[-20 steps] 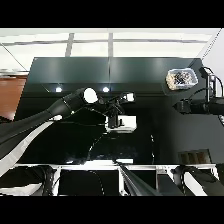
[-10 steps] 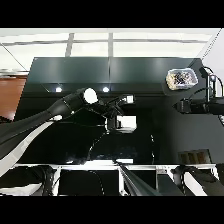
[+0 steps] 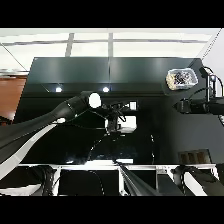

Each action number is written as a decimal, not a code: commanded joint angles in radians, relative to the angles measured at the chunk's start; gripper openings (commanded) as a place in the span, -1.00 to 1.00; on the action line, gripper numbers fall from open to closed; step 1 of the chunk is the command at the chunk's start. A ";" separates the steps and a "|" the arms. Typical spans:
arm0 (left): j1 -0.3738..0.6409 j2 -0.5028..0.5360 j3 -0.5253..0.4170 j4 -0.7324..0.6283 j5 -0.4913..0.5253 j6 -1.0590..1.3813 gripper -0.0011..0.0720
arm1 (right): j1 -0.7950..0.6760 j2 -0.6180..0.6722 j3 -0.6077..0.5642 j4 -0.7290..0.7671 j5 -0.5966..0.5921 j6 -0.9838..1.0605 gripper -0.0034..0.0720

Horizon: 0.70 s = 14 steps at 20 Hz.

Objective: Fold the box and place the chain.

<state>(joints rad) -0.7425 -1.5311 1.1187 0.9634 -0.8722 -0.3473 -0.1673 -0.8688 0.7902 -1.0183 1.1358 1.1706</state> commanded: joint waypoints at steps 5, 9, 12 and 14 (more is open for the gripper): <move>-0.035 -0.062 0.002 0.106 0.035 -0.046 0.82 | 0.000 0.001 0.000 0.000 0.000 0.001 -0.86; -0.014 -0.031 0.057 0.135 -0.034 -0.201 -0.09 | 0.000 0.001 0.000 0.000 0.000 0.003 -0.86; 0.122 0.007 0.126 0.215 -0.100 -0.311 -0.09 | 0.000 0.001 0.000 0.000 0.005 0.007 -0.86; 0.275 0.026 0.164 0.298 -0.105 -0.373 -0.09 | 0.000 0.001 0.000 0.001 0.004 0.007 -0.86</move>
<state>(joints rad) -0.6132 -1.5307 1.2308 1.1530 -0.9459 -0.6052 -0.1673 -0.8688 0.7902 -1.0180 1.1381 1.1755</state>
